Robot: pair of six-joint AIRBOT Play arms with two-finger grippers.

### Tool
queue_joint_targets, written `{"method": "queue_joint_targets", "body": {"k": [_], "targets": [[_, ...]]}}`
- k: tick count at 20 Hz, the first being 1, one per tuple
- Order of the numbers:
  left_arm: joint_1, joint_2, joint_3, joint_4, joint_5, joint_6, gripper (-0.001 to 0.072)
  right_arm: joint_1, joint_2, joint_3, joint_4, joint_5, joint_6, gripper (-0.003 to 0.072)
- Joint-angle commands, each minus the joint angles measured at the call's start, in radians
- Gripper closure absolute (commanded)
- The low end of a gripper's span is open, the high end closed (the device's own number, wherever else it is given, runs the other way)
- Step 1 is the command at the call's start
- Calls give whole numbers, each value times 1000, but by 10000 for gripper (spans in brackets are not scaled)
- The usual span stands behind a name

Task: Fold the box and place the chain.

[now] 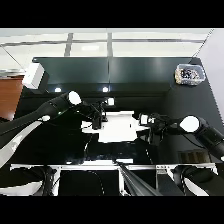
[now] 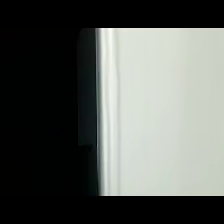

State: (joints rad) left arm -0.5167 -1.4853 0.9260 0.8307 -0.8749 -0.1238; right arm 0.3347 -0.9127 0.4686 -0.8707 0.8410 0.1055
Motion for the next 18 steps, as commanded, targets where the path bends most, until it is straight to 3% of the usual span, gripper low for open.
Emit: {"method": "queue_joint_targets", "body": {"k": [1, 7, 11, 18], "targets": [[-1, -3, 0, 2, -1, -1, 682, 60, -41, -8, -23, -37, -62, 32], [-1, -3, 0, 2, -1, -1, 683, 159, -101, -8, -1, -113, -62, 32], [-1, -3, 0, 2, 0, -1, 682, 162, -107, -8, 91, -176, -61, 32], [-1, -3, 0, 2, 0, -1, 682, 135, -72, 63, 49, -239, -38, 31]]}}
